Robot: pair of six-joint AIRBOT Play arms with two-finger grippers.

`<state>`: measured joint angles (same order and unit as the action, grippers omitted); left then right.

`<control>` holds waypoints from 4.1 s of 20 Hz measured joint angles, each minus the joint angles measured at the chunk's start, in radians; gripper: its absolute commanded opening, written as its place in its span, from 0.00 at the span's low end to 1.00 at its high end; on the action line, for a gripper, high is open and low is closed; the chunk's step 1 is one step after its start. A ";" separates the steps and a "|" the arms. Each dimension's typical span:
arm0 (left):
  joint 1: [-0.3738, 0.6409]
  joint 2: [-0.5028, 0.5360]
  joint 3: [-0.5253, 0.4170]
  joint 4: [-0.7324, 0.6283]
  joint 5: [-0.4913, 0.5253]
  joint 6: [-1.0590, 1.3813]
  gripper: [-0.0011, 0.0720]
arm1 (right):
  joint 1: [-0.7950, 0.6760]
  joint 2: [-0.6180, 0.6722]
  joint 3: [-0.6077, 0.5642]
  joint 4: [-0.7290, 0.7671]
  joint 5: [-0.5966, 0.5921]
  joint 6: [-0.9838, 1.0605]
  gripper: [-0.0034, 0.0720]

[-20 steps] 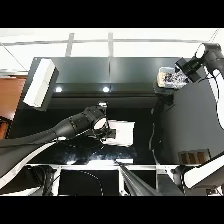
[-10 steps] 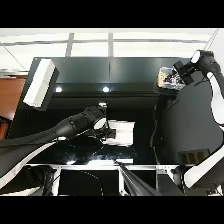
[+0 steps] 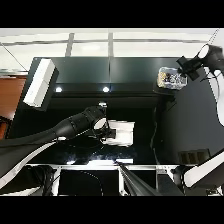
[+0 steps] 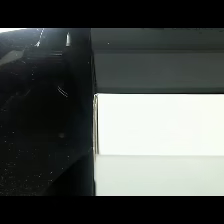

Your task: Fold the box and place the chain.

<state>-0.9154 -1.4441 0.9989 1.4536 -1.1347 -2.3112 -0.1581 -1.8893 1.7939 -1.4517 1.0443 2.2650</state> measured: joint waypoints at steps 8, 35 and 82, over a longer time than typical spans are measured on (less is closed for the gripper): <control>0.000 0.000 0.000 0.000 0.000 0.000 0.05 | 0.000 0.240 0.002 0.087 0.064 -0.394 0.06; 0.000 0.000 0.000 0.000 0.002 0.000 0.05 | 0.457 1.027 -0.675 0.557 0.423 -0.922 0.06; 0.000 -0.001 0.000 -0.035 0.003 0.001 0.05 | 0.690 0.896 -0.856 0.657 0.154 -0.799 0.07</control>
<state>-0.9150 -1.4448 0.9989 1.4189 -1.1320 -2.3104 0.5323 -0.9928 0.9382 -0.7944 1.1988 1.4662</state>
